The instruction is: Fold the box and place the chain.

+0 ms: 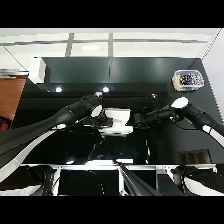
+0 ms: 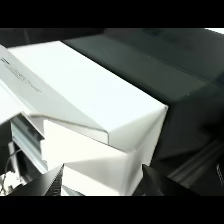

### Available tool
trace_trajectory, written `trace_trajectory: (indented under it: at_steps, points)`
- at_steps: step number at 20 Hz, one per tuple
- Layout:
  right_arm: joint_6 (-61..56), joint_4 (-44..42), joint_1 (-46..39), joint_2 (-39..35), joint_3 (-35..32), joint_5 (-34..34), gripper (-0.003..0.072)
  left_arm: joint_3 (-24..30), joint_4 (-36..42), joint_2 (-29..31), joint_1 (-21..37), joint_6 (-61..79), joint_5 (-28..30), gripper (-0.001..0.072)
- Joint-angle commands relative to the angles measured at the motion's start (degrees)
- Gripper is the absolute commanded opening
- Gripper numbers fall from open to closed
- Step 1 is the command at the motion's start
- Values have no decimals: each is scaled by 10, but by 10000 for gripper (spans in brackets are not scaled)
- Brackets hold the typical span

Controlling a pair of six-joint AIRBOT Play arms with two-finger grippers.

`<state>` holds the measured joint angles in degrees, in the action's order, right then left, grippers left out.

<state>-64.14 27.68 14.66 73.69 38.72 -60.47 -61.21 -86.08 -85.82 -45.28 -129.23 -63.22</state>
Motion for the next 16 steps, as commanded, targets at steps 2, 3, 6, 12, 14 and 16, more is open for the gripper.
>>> trace_trajectory:
  at_steps: [2, 3, 6, 12, 14, 16]
  points:
    - [-106, 72, 60, 0, 26, 59, 534, -1, 0, 0, 0, 0, 0, 29]
    - [-140, 110, 74, 0, 41, 66, 458, -1, 0, 0, 0, 0, 0, 29]
    - [-237, 201, 110, 0, 80, 73, 458, -1, 0, 0, 0, 0, 0, 29]
    - [-424, 383, 190, 1, 116, 78, 456, -1, 0, 0, 0, 0, 0, 29]
    - [-490, 444, 218, 3, 126, 78, 456, -1, 0, 0, 0, 0, 0, 29]
    - [-534, 478, 242, 15, 139, 75, 456, -1, 0, 0, 0, 0, 0, 29]
